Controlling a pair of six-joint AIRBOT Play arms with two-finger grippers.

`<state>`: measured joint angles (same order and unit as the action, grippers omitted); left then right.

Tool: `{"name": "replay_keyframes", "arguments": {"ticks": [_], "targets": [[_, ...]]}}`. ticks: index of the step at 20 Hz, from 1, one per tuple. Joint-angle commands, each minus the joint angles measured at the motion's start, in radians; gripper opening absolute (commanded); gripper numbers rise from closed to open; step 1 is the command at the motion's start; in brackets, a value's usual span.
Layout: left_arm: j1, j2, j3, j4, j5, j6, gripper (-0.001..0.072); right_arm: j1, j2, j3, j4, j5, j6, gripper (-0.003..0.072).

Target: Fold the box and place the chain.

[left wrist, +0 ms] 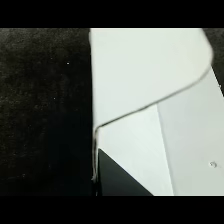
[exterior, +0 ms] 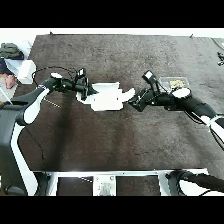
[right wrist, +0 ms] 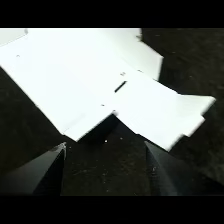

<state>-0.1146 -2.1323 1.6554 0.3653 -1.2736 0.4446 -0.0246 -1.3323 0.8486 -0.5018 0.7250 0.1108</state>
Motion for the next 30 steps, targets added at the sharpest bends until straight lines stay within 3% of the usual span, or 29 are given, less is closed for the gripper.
{"name": "replay_keyframes", "arguments": {"ticks": [1, 12, 16, 19, 24, 30], "targets": [[0.000, 0.000, 0.000, 0.009, -0.001, 0.001, 0.0010, 0.062, -0.026, 0.001, -0.008, -0.023, -0.068, 0.0540], [0.000, 0.000, 0.000, 0.008, 0.003, 0.001, 0.0010, 0.152, -0.128, 0.022, -0.010, -0.050, -0.449, 0.0559], [0.000, 0.000, 0.000, 0.008, 0.003, 0.001, 0.0010, 0.155, -0.195, 0.087, -0.016, -0.013, -0.467, 0.0559], [0.000, 0.000, 0.000, 0.008, 0.003, 0.001, 0.0010, 0.186, -0.230, 0.123, -0.118, -0.018, -0.467, 0.0560], [0.000, 0.000, 0.000, 0.008, 0.003, 0.001, 0.0010, 0.213, -0.239, 0.132, -0.149, -0.163, -0.468, 0.0558], [0.000, 0.000, 0.000, 0.007, 0.003, 0.001, 0.0010, 0.213, -0.239, 0.132, -0.149, -0.210, -0.485, 0.0558]]}}
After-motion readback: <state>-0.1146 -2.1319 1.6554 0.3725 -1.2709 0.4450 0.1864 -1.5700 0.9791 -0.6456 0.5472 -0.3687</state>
